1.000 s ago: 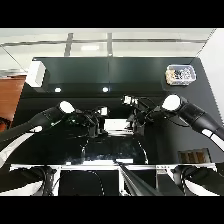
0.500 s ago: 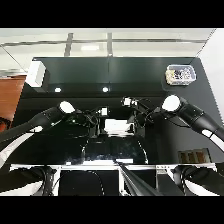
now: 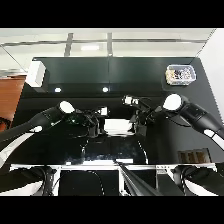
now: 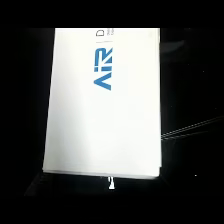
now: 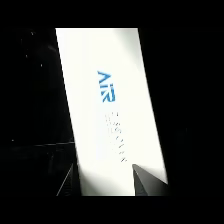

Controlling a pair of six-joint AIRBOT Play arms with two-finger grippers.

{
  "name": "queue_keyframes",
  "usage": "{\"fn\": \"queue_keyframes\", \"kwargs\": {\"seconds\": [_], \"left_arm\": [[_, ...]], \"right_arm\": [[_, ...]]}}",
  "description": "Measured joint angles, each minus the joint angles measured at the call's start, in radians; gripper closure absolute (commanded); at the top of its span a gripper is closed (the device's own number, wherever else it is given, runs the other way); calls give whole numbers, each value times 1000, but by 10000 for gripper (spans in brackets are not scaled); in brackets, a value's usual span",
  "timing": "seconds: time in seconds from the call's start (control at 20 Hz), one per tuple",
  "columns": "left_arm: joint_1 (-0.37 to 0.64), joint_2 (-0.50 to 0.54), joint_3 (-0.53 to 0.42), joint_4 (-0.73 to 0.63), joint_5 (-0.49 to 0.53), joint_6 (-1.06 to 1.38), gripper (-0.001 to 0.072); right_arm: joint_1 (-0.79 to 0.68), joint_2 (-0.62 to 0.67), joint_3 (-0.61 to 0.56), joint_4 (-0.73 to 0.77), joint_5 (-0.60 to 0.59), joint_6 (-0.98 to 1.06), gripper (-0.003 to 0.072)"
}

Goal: Fold the box and place the chain.

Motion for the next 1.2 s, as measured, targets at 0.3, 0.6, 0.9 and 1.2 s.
{"fn": "queue_keyframes", "kwargs": {"seconds": [0.3, 0.6, 0.9, 1.2], "left_arm": [[0, 0, 0, -1, 0, 0, 377], [0, 0, 0, -1, -2, 0, 376], [0, 0, 0, -1, -3, 0, 377], [0, 0, 0, 0, -2, 3, 376]], "right_arm": [[-89, 69, 10, 37, 90, 272, 684], [-127, 61, -110, 306, 68, 390, 683], [-129, -41, -148, 460, -7, 421, 682], [-112, -129, -153, 431, -49, 447, 682]]}}
